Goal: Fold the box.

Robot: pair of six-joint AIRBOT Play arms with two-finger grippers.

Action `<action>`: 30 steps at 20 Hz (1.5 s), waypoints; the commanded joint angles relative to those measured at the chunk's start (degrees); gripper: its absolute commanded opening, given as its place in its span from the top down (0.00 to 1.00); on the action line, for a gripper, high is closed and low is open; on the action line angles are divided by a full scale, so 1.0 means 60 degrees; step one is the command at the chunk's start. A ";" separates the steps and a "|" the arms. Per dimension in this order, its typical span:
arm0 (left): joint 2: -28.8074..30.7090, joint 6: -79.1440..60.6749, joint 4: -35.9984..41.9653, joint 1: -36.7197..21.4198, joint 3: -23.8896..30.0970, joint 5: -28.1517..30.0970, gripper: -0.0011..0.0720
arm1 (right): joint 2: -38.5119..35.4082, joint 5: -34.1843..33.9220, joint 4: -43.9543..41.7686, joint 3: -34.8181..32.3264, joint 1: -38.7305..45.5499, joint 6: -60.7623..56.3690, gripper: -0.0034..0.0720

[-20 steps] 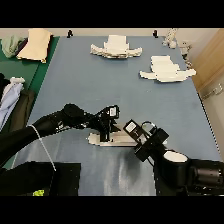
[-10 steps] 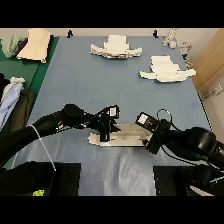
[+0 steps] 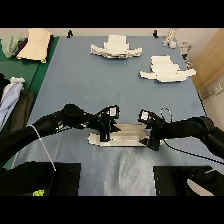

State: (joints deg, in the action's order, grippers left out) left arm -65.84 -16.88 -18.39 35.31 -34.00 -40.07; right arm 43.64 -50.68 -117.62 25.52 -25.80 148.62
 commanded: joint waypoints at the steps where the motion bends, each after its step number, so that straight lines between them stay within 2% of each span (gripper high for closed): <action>1: 0.0007 0.0000 0.0004 0.0004 0.0000 0.0004 0.97 | 0.0550 -0.0066 -0.0579 0.0000 0.0200 0.0153 0.01; 7: 0.0007 0.0000 0.0004 0.0004 0.0000 0.0004 0.97 | 0.0474 -0.0062 -0.0452 0.0000 0.0200 -0.0259 0.01; 16: 0.0007 0.0000 0.0000 0.0004 0.0000 0.0007 0.97 | 0.0474 -0.0055 -0.0408 0.0000 0.0262 0.1985 0.01; 22: 0.0007 0.0000 0.0004 0.0004 0.0000 0.0007 0.97 | 0.0535 -0.0492 -0.1606 0.0033 0.1351 0.3541 0.03; 30: 0.0007 0.0000 0.0000 0.0004 0.0000 0.0004 0.97 | 0.1443 -0.1173 -0.1989 0.0127 0.1388 0.3901 0.03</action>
State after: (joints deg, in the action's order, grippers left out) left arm -65.84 -16.86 -18.39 35.31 -34.00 -40.12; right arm 51.05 -55.11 -128.42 26.26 -17.67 171.09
